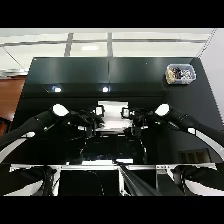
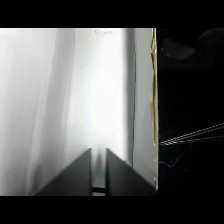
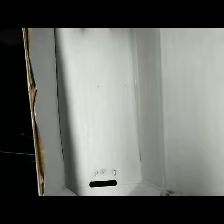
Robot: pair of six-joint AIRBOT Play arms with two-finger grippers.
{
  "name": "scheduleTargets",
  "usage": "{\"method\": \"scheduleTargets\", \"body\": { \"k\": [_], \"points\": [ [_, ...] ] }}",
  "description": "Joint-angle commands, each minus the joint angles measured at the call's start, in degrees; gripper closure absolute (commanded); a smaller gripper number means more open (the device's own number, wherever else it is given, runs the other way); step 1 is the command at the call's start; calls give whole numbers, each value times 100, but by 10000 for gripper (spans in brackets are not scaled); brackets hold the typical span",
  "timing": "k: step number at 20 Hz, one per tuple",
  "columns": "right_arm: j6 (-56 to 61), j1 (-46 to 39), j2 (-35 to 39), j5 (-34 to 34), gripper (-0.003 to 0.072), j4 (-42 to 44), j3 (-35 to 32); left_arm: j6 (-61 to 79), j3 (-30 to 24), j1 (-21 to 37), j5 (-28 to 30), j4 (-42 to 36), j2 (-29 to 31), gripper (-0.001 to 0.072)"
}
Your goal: Fold the box and place the chain.
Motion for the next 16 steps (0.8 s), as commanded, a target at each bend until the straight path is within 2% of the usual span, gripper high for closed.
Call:
{"method": "scheduleTargets", "body": {
  "k": [1,5,6,8,10,11,14,16],
  "points": [
    [-2,-4,4,2,541,0,7,-1025,11,326,-155,535,494,681],
    [-2,-4,4,2,541,0,7,-2448,-4,1257,-691,1602,1644,683],
    [-2,-4,4,2,541,0,7,-3097,-7,1519,-737,1873,1834,683],
    [-2,-4,4,2,541,0,7,-5353,-7,2090,-750,2411,1895,682],
    [0,-4,4,2,541,2,7,-7261,-9,2680,-1075,2732,1681,682],
    [-2,-4,4,2,541,0,7,-7851,-9,3025,-1513,2594,1429,681],
    [0,-4,4,2,541,0,7,-7663,-9,3755,-3086,1294,256,682],
    [-2,-4,4,2,541,0,7,-7368,-7,3794,-3307,634,-415,684]
  ]
}}
